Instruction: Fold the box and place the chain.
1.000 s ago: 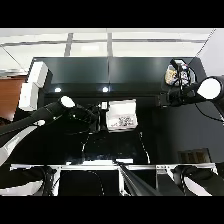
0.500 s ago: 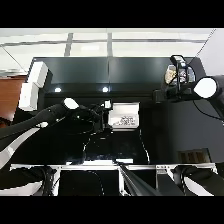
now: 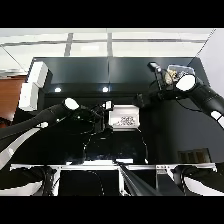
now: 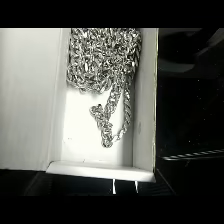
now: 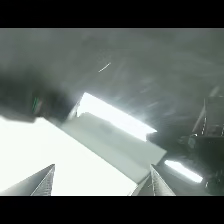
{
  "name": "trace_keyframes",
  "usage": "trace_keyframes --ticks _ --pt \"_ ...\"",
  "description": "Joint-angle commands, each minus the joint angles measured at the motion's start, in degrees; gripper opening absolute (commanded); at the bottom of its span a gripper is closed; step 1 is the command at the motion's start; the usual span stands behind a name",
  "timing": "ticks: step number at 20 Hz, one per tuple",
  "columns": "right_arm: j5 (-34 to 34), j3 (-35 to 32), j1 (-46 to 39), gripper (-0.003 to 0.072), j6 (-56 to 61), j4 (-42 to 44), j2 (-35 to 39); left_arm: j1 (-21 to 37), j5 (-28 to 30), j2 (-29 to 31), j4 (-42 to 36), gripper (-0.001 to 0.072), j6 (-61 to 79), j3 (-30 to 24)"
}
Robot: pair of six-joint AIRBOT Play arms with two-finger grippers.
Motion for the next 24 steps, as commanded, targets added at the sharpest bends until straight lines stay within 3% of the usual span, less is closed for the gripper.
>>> trace_keyframes --ticks 1,7,18,19,21,22,23,24 --pt "11.2 0.2 0.0 0.0701 -22.2 4.2 -0.8 0.0 0.0 0.0 0.1 0.0459 0.0 0.0" --pt "11.2 -0.4 2.1 0.0701 -38.2 5.2 -1.2 0.0 0.0 0.0 0.1 0.0459 0.0 0.0" --pt "4.5 -0.4 5.6 0.069 -42.6 1.7 -3.9 0.0 0.0 0.0 0.1 0.0459 0.0 0.0" --pt "4.7 -0.4 5.6 0.055 -42.6 1.7 -3.9 0.0 0.0 0.0 0.1 0.0459 0.0 0.0" --pt "4.7 -0.4 5.6 0.0525 -42.6 1.7 -3.6 0.0 0.0 0.0 0.1 0.0459 0.0 0.0" --pt "4.9 -0.4 5.6 0.0479 -42.5 1.7 -3.5 0.0 0.0 0.0 0.1 0.046 0.0 0.0" --pt "5.6 -0.4 5.6 0.035 -42.5 1.8 -3.4 0.0 0.0 0.0 0.1 0.046 0.0 0.0" --pt "6.4 -0.4 5.7 0.0333 -42.5 1.7 -3.4 0.0 0.0 0.0 0.1 0.046 0.0 0.0"
